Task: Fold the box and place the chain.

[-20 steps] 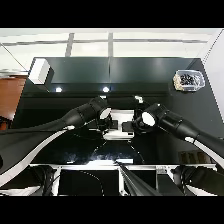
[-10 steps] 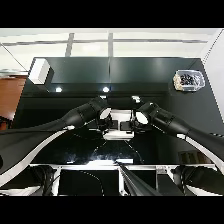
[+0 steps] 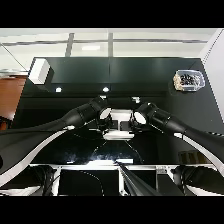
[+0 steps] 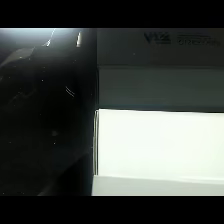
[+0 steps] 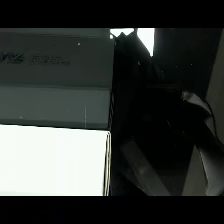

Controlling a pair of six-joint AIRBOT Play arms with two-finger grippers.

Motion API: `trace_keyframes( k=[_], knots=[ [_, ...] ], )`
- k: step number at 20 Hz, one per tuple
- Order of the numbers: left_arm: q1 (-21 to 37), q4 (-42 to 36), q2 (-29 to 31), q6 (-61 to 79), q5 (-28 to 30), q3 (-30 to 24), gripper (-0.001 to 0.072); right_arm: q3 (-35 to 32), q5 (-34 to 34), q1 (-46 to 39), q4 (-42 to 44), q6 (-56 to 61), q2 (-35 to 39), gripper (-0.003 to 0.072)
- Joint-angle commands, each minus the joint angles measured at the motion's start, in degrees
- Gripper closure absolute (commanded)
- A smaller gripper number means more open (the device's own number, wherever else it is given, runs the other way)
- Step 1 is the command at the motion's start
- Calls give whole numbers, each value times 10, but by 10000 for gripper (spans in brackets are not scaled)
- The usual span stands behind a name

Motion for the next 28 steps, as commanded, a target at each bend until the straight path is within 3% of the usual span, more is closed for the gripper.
trace_keyframes(
  k=[1,5,6,8,9,14,19,21,24,25,28],
  knots=[
    [0,0,0,0,1,0,680,0,-18,1,9,-1,-1,642],
    [0,0,0,0,2,0,680,0,-18,0,16,-1,-1,627],
    [0,0,0,0,1,0,680,1,-19,0,17,0,0,450],
    [0,0,0,0,2,0,680,6,-19,-1,14,-1,3,286],
    [0,0,0,0,2,0,680,6,-19,-2,11,-1,11,243],
    [0,0,0,0,2,0,680,6,36,-22,-15,-44,90,244],
    [0,0,0,0,1,0,680,6,55,-80,-23,-119,257,244],
    [0,0,0,0,1,0,680,6,33,-111,-117,-133,321,245],
    [0,0,0,0,1,0,680,-3,10,-180,-349,-130,353,245],
    [0,0,0,0,2,0,680,-12,-18,-218,-376,-131,349,245],
    [0,1,0,0,1,0,680,-48,-156,-369,-346,-128,310,242]
  ],
)
